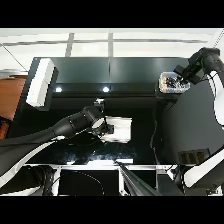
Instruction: Fold the box and place the chain.
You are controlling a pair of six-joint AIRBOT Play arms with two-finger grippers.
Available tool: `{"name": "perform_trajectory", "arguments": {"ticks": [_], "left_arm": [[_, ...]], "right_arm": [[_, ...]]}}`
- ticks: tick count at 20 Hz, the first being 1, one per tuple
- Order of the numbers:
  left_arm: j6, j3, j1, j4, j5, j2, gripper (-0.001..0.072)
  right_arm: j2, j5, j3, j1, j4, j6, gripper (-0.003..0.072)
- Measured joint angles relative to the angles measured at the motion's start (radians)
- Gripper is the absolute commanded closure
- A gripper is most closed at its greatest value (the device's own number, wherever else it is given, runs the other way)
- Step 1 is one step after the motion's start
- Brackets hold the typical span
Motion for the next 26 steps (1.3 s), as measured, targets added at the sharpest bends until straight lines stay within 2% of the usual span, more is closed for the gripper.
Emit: {"name": "perform_trajectory", "arguments": {"ticks": [6,11,16,21,26], "left_arm": [[0.000,0.000,0.000,0.000,0.000,0.000,0.0679],[0.000,0.000,0.000,0.001,0.008,0.000,0.0679],[0.001,0.000,0.000,0.004,0.015,0.000,0.0679],[0.005,0.000,0.000,0.006,0.018,0.000,0.0679],[0.010,0.000,0.000,0.008,0.019,0.000,0.0679]], "right_arm": [[0.139,-0.060,0.120,-0.018,0.087,-0.273,0.0664],[0.312,-0.086,0.248,-0.021,0.190,-0.401,0.0664],[0.489,-0.148,0.278,-0.022,0.322,-0.506,0.0665],[0.652,-0.210,0.258,-0.021,0.497,-0.578,0.0665],[0.763,-0.296,0.249,0.020,0.597,-0.626,0.0664]]}}
